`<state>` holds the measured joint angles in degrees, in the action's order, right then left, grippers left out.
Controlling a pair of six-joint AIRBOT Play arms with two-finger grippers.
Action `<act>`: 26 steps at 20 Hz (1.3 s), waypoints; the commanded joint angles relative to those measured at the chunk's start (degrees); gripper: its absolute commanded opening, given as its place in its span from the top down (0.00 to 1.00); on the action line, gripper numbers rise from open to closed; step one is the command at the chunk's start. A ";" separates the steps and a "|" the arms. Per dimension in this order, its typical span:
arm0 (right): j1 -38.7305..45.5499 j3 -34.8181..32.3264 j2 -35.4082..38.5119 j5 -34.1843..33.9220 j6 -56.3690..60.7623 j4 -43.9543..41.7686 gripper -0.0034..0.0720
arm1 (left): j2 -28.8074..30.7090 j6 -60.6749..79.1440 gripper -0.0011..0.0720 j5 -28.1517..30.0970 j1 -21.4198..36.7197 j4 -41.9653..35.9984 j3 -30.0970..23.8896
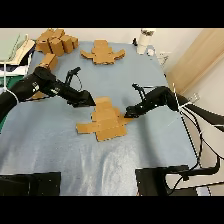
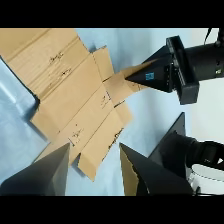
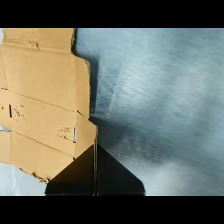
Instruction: Fold the box.
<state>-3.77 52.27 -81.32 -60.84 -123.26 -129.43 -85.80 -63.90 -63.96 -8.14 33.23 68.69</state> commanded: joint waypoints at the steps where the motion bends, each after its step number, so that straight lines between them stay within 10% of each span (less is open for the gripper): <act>1: -2.08 -0.04 0.76 -2.38 -2.08 -0.70 0.95 | 0.02 0.50 0.34 -2.71 3.04 -0.52 -1.05; 12: -6.71 -10.05 12.09 6.38 -8.31 -8.50 0.95 | -0.07 9.18 0.31 1.57 8.85 -3.74 -13.64; 26: -9.57 -10.03 12.11 8.07 -7.67 -9.20 0.95 | -9.68 24.94 0.39 0.87 6.03 -23.28 -13.97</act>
<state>-13.19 42.26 -69.28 -53.06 -131.20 -138.63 -94.61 -43.38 -61.63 -1.41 13.37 54.70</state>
